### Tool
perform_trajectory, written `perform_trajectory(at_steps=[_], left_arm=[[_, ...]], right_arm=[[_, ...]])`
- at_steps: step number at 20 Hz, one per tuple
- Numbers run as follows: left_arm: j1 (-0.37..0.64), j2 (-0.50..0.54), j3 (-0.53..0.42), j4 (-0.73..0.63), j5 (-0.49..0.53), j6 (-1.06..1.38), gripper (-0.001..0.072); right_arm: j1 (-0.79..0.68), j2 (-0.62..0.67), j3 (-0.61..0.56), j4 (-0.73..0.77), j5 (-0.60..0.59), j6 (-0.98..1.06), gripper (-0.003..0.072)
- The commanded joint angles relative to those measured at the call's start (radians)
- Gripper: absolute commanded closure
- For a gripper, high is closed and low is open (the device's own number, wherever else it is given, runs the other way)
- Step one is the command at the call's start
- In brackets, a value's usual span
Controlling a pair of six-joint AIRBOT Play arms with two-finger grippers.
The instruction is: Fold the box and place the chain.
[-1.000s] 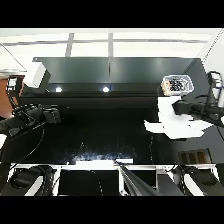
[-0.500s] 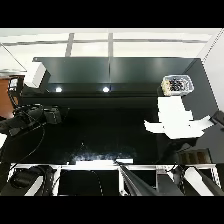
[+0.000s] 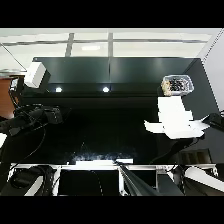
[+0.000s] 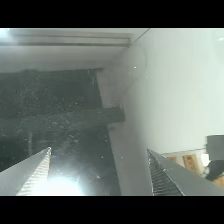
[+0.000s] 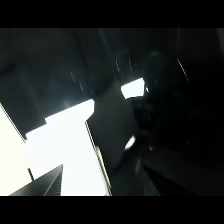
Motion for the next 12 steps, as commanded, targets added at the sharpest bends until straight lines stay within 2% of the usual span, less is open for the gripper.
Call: perform_trajectory(at_steps=[1,3,4,8,12], left_arm=[[0.0,-0.008,0.0,-0.018,-0.002,0.0,0.0008],[0.0,-0.021,0.0,-0.018,-0.002,0.0,0.0008],[0.0,-0.027,0.0,-0.018,-0.002,0.0,0.0008],[0.0,-0.058,0.0,-0.02,-0.001,0.0,0.0008],[0.0,-0.063,0.0,-0.038,0.002,0.0,0.0008]], right_arm=[[0.027,-0.069,0.051,0.052,0.055,-0.106,0.0256],[0.061,-0.072,0.052,-0.01,0.05,-0.106,0.0585],[0.069,-0.072,0.053,-0.011,0.051,-0.106,0.0652],[0.112,-0.072,0.053,0.066,0.133,-0.109,0.0652],[0.234,-0.072,0.053,0.242,0.264,-0.111,0.0652]])
